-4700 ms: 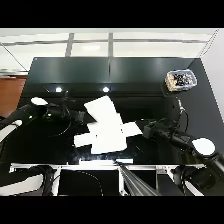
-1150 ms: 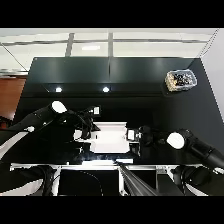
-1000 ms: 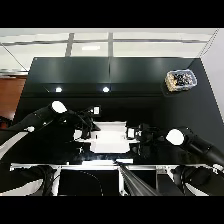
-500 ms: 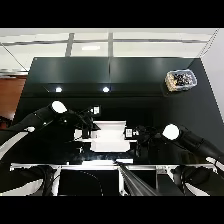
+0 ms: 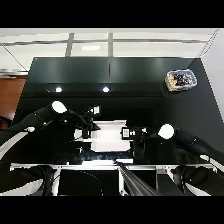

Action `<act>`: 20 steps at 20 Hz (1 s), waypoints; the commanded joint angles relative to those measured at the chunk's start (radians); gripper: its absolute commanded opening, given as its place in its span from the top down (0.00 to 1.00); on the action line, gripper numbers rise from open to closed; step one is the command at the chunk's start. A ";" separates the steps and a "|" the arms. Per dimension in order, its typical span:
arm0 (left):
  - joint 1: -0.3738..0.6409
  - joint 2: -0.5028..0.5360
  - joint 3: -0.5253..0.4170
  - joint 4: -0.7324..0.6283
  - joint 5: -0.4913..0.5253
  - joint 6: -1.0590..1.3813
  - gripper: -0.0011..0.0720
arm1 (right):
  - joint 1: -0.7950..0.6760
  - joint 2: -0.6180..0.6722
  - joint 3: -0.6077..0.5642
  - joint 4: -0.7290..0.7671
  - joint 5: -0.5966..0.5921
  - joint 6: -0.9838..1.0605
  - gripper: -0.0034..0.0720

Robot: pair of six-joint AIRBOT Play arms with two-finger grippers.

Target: Fold the box and place the chain.

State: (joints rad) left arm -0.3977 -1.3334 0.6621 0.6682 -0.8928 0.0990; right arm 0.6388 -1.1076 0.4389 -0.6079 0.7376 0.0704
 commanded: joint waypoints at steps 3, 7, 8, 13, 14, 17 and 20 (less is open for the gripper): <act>0.000 -0.001 0.000 0.000 -0.005 0.000 0.95 | 0.016 -0.006 0.014 0.065 -0.042 0.037 0.04; 0.000 -0.001 0.000 0.000 -0.006 0.001 0.95 | -0.029 0.012 0.057 0.058 0.011 0.061 0.04; 0.000 -0.001 0.000 0.000 -0.006 0.001 0.95 | -0.035 0.018 0.066 0.044 -0.010 0.061 0.04; 0.000 -0.001 0.000 0.000 -0.007 0.001 0.95 | -0.060 0.039 0.106 -0.057 -0.095 0.060 0.04; 0.000 -0.001 0.000 0.000 -0.007 0.001 0.95 | -0.060 0.039 0.109 -0.075 -0.106 0.060 0.04; 0.000 -0.001 0.000 0.000 -0.007 0.001 0.95 | -0.060 0.039 0.122 -0.085 -0.113 0.041 0.04; 0.000 -0.001 0.000 0.001 -0.008 0.001 0.95 | -0.075 0.039 0.168 -0.143 -0.092 0.026 0.04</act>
State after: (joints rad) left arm -0.3977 -1.3334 0.6621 0.6678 -0.8963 0.0990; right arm 0.5739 -1.0695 0.5747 -0.6991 0.6407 0.1108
